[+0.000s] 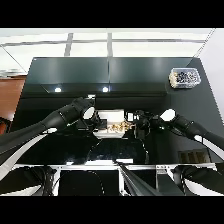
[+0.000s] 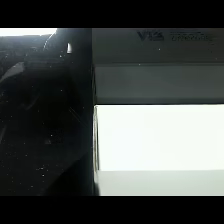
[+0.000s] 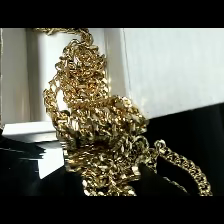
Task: Fold the box and place the chain.
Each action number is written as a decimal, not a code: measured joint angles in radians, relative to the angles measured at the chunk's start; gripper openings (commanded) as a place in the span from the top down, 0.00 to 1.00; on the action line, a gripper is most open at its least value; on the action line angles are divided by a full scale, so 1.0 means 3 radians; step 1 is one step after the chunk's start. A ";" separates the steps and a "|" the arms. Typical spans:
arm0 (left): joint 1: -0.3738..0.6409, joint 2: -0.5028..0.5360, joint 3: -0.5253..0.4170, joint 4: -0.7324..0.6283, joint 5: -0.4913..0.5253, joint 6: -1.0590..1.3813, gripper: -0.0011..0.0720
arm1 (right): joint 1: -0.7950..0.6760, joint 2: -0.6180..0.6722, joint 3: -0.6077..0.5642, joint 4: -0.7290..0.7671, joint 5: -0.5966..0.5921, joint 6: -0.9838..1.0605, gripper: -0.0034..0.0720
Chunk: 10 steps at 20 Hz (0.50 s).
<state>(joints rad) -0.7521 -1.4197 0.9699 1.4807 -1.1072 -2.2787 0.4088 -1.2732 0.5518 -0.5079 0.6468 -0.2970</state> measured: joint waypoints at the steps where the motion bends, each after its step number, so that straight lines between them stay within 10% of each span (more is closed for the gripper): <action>1: 0.0000 0.0000 0.0000 0.0000 -0.0001 0.0000 0.95 | 0.0000 0.0000 0.0000 -0.0041 0.0009 0.0037 0.72; 4: 0.0000 0.0000 0.0000 0.0000 -0.0003 0.0001 0.95 | 0.0000 -0.0001 0.0001 -0.0081 -0.0001 0.0123 0.95; 10: 0.0000 0.0000 0.0000 0.0000 -0.0004 0.0001 0.95 | -0.0089 0.0139 0.0001 -0.0167 -0.0025 0.0580 0.95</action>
<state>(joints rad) -0.7521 -1.4197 0.9699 1.4807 -1.1084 -2.2784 0.3820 -1.2316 0.5522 -0.5579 0.6392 -0.1230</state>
